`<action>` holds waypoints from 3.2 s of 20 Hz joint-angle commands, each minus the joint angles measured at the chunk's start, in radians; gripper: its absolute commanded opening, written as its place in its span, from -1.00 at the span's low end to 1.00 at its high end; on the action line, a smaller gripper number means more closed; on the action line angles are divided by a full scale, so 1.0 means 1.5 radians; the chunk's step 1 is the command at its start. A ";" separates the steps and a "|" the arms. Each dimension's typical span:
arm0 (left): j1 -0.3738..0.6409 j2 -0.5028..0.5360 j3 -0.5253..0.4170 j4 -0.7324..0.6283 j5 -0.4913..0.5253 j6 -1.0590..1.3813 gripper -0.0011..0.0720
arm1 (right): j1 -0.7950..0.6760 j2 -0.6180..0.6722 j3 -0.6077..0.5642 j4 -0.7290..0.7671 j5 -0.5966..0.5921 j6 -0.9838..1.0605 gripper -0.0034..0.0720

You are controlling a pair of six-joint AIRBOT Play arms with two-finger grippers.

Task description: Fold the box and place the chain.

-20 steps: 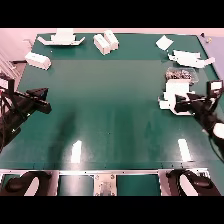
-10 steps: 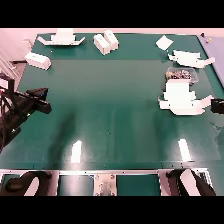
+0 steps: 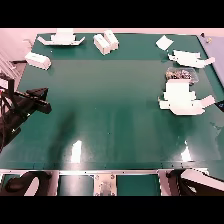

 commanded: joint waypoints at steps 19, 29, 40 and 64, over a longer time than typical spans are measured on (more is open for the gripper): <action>0.000 0.001 0.001 0.000 -0.002 -0.003 -0.91 | 0.042 -0.395 0.359 -0.027 0.149 -0.012 0.43; 0.000 0.001 0.001 0.000 0.000 -0.003 -0.91 | 0.052 -0.417 0.364 0.005 0.143 -0.086 0.42; 0.000 0.001 0.001 0.000 -0.001 -0.003 -0.91 | 0.052 -0.460 0.364 0.023 0.142 -0.102 0.31; 0.000 0.001 0.001 0.000 0.011 -0.003 -0.91 | 0.049 -0.464 0.445 0.097 0.417 -0.064 -0.88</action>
